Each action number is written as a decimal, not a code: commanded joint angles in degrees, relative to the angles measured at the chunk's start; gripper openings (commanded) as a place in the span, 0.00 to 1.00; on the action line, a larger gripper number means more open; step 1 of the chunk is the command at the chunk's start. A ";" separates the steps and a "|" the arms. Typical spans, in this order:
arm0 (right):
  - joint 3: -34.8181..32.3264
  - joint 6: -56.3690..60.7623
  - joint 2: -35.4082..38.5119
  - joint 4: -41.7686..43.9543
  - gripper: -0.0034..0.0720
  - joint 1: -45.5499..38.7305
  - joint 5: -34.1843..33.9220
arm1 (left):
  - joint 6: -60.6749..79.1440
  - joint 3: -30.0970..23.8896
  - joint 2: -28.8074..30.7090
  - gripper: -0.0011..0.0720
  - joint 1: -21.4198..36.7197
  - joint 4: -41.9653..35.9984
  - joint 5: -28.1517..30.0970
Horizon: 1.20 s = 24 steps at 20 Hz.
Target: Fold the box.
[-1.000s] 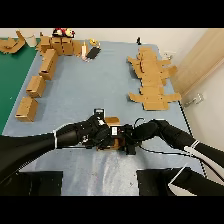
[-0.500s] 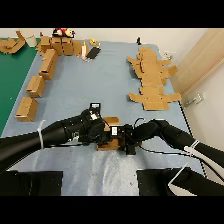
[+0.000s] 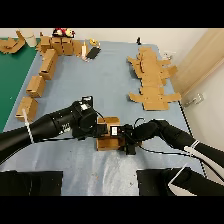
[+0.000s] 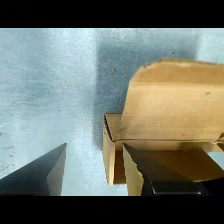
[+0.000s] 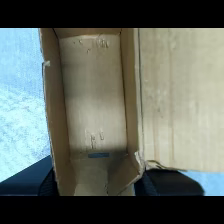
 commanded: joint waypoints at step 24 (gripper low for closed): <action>0.00 -0.02 -0.02 0.00 0.71 0.00 0.02 | 111.67 -32.50 21.55 0.94 17.81 -28.87 21.33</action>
